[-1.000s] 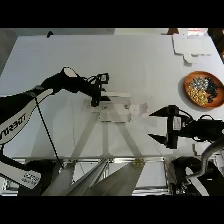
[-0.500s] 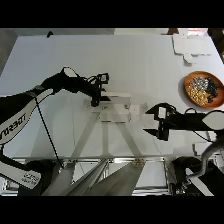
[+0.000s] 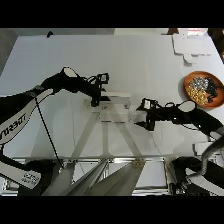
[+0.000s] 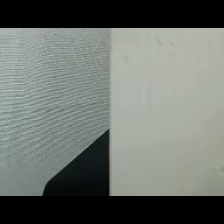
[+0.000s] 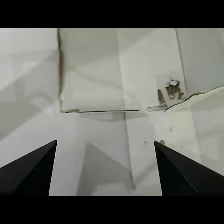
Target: Fold the box and place the chain.
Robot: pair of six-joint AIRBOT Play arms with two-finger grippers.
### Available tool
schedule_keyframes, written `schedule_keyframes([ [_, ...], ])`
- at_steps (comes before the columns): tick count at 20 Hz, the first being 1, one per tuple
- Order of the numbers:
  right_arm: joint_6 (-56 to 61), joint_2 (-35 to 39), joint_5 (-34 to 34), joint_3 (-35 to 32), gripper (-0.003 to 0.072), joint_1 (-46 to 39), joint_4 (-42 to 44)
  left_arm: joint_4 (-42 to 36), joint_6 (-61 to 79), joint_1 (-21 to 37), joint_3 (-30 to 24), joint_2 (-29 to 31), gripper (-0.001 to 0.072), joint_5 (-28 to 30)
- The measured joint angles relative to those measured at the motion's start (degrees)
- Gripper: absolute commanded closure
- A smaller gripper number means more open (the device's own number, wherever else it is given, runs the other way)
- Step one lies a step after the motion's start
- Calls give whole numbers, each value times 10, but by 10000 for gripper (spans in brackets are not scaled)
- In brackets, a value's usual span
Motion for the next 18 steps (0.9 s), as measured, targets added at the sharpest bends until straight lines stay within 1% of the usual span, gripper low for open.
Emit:
schedule_keyframes([
  [3,-72,-45,-33,0,3,19,65,0,0,0,0,0,696,0],
  [7,-116,-83,-62,0,3,45,115,0,0,0,0,0,696,0],
  [10,-130,-93,-83,0,3,53,176,0,0,0,0,0,696,0],
  [13,-145,-96,-83,1,3,56,240,0,0,0,0,0,696,0],
  [15,-145,-97,-86,1,3,56,262,0,0,0,0,0,696,0],
  [18,-121,-97,-95,0,3,57,274,0,0,0,0,0,696,0],
])
